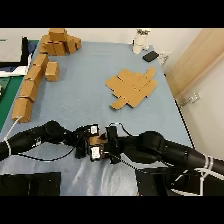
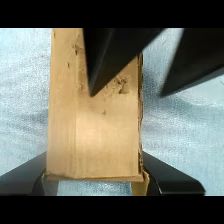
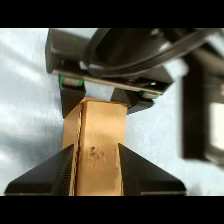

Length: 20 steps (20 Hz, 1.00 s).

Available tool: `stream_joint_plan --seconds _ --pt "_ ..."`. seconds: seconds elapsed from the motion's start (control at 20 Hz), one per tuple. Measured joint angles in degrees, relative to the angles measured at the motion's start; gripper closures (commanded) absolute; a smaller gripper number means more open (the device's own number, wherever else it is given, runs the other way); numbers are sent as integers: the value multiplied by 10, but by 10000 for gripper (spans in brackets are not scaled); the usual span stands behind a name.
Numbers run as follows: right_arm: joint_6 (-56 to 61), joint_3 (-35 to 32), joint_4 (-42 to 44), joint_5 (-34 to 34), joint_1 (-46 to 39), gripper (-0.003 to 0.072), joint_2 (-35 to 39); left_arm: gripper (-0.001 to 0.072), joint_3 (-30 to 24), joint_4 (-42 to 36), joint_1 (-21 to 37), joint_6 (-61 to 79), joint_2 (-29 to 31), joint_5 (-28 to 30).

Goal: Fold the box.

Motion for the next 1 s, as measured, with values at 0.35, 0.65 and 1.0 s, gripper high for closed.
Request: stream_joint_plan --seconds 0.35,0.65,1.0 --pt "296 -42 115 -159 0 682 124 321 0 0 0 0 0 0" --pt "459 -152 320 18 0 682 146 320 0 0 0 0 0 0" --pt "578 -174 372 245 -2 682 101 321 0 0 0 0 0 0"
